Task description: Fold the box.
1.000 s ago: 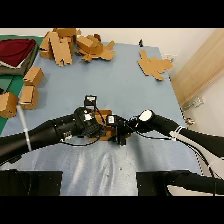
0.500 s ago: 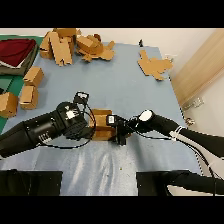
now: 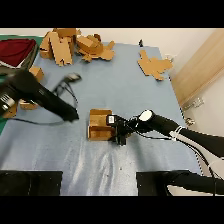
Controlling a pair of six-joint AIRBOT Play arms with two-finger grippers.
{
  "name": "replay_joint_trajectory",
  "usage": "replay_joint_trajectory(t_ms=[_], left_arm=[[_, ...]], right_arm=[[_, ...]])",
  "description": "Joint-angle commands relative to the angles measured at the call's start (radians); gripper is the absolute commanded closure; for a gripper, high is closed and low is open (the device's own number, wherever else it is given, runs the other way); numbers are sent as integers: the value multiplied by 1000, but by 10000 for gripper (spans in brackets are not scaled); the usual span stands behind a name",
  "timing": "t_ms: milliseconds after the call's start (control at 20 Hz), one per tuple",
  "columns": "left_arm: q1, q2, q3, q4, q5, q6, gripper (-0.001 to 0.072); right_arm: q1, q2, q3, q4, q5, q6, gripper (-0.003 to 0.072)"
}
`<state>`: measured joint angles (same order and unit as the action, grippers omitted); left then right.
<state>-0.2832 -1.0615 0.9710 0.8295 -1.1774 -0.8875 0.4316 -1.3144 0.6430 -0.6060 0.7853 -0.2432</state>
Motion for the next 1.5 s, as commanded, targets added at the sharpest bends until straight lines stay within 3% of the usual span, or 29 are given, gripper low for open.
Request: replay_joint_trajectory(t_ms=[0, 200, 350, 550, 650, 800, 900, 950, 1100, 1300, 1450], left_arm=[[320, -47, -4, -571, 10, 656, 696], [237, -98, -54, -580, 106, 983, 696], [185, -139, -210, -710, 86, 1318, 696], [247, -140, -454, -766, 108, 1767, 696], [263, -126, -519, -755, 114, 1862, 695], [266, -123, -543, -745, 190, 1847, 678], [244, -123, -542, -718, 174, 1834, 84], [221, -123, -542, -708, 176, 1814, 22], [144, -121, -539, -619, 182, 1813, 22], [59, -114, -537, -615, 289, 1783, 21], [26, -115, -536, -614, 316, 1770, 22]], right_arm=[[0, 0, 0, 0, 0, 0, 218], [0, 0, 0, 0, -2, 0, 218], [0, 0, 0, 0, -12, 0, 218], [0, 0, 0, 0, -12, -1, 218], [0, 0, 0, 0, -11, 0, 218], [0, 0, 0, 0, -12, -1, 218], [0, 0, 0, 0, -12, 0, 218], [0, 0, 0, 0, -12, 0, 218], [0, 0, 0, 0, -12, -1, 218], [0, 0, 0, 0, -12, -1, 218], [0, 0, 0, 0, -19, -1, 218]])
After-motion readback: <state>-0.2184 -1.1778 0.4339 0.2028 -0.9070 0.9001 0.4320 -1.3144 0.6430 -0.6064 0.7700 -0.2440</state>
